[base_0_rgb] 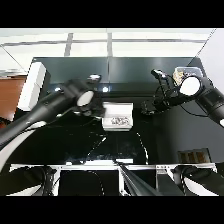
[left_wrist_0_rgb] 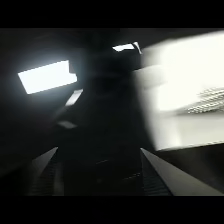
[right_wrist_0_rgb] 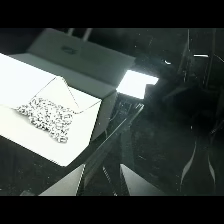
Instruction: Fold the box and place the chain.
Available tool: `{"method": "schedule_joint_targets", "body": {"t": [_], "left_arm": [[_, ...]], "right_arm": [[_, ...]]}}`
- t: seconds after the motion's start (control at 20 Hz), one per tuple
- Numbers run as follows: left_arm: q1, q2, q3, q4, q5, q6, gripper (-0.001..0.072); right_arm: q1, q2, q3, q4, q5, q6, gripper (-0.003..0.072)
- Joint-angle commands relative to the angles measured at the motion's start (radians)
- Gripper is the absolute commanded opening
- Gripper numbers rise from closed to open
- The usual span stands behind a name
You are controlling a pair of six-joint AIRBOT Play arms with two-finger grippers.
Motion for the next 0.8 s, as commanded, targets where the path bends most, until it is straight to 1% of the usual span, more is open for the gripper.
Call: {"method": "schedule_joint_targets", "body": {"t": [0.0, 0.05, 0.1, 0.15, 0.2, 0.25, 0.3, 0.35, 0.4, 0.45, 0.5, 0.65, 0.7, 0.75], "left_arm": [[0.141, 0.161, -0.209, 0.032, -0.002, 0.069, 0.0570], [0.217, 0.197, -0.283, -0.050, 0.061, 0.106, 0.0570], [0.293, 0.228, -0.351, -0.193, 0.153, 0.211, 0.0570], [0.356, 0.247, -0.406, -0.370, 0.242, 0.379, 0.0569], [0.406, 0.255, -0.454, -0.579, 0.299, 0.618, 0.0570], [0.439, 0.253, -0.492, -0.768, 0.308, 0.935, 0.0570], [0.442, 0.248, -0.513, -0.855, 0.278, 1.270, 0.0570], [0.428, 0.245, -0.527, -0.871, 0.271, 1.514, 0.0573], [0.411, 0.245, -0.538, -0.871, 0.281, 1.684, 0.0577], [0.391, 0.244, -0.544, -0.872, 0.317, 1.835, 0.0585], [0.367, 0.243, -0.544, -0.872, 0.371, 1.955, 0.0714], [0.318, 0.231, -0.544, -0.893, 0.510, 2.178, 0.0713], [0.318, 0.209, -0.544, -0.942, 0.536, 2.232, 0.0713], [0.325, 0.177, -0.542, -0.998, 0.539, 2.296, 0.0713]], "right_arm": [[0.000, 0.000, 0.000, -0.001, -0.008, 0.000, 0.0267], [0.000, 0.000, 0.000, -0.002, -0.007, 0.001, 0.0267], [0.000, 0.000, 0.000, -0.001, -0.007, 0.004, 0.0267], [0.000, 0.000, 0.000, -0.001, -0.006, 0.004, 0.0267], [0.000, 0.000, 0.000, -0.001, -0.005, 0.004, 0.0267], [0.000, 0.000, 0.000, -0.001, -0.004, 0.004, 0.0267], [0.000, 0.000, 0.000, -0.001, -0.004, 0.004, 0.0267], [0.000, 0.000, 0.000, -0.001, -0.004, 0.004, 0.0267], [0.000, 0.000, 0.000, -0.001, -0.004, 0.004, 0.0267], [0.000, 0.000, 0.000, -0.002, -0.005, 0.004, 0.0267], [0.000, 0.000, 0.000, -0.001, -0.004, 0.005, 0.0267], [0.000, 0.000, 0.000, -0.001, -0.004, 0.027, 0.0267], [0.000, 0.000, 0.000, 0.000, -0.004, 0.027, 0.0267], [0.000, 0.000, 0.000, 0.001, -0.005, 0.029, 0.0267]]}}
